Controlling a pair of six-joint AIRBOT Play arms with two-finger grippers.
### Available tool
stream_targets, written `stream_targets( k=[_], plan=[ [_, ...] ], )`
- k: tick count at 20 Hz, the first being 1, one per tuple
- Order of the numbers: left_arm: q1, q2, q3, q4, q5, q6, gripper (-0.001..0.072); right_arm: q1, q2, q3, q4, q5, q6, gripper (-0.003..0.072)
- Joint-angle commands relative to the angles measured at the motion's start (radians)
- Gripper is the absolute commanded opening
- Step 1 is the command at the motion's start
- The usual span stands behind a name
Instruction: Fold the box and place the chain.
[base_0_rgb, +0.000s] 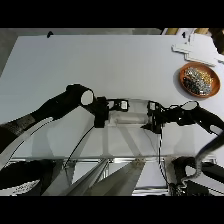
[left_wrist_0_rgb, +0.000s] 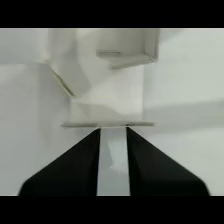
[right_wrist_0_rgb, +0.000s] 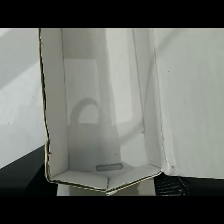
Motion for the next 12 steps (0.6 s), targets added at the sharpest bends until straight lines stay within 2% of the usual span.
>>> stream_targets(
  k=[1,2,4,5,8,10,12],
  plan=[
    [0.000,0.000,0.001,0.046,-0.025,-0.030,0.0241,0.000,0.001,0.001,0.000,0.000,0.000,0.0337],
    [0.000,0.014,0.001,0.055,-0.042,-0.049,0.0273,0.000,0.001,0.001,0.000,0.000,0.000,0.0337],
    [-0.004,0.070,0.002,0.052,-0.035,-0.036,0.0272,0.000,0.001,0.001,0.000,0.000,0.000,0.0337],
    [-0.004,0.101,0.003,0.048,0.000,-0.017,0.0271,0.000,0.001,0.001,0.000,0.000,0.000,0.0337],
    [-0.004,0.166,0.005,-0.027,0.207,0.045,0.0270,0.000,0.001,0.001,0.000,0.000,0.000,0.0337],
    [-0.004,0.147,0.005,-0.118,0.262,0.092,0.0267,0.000,0.001,0.001,0.000,0.000,0.000,0.0337],
    [-0.004,0.095,0.005,-0.158,0.255,0.095,0.0267,0.000,0.001,0.001,-0.001,0.000,0.000,0.0337]
  ],
)
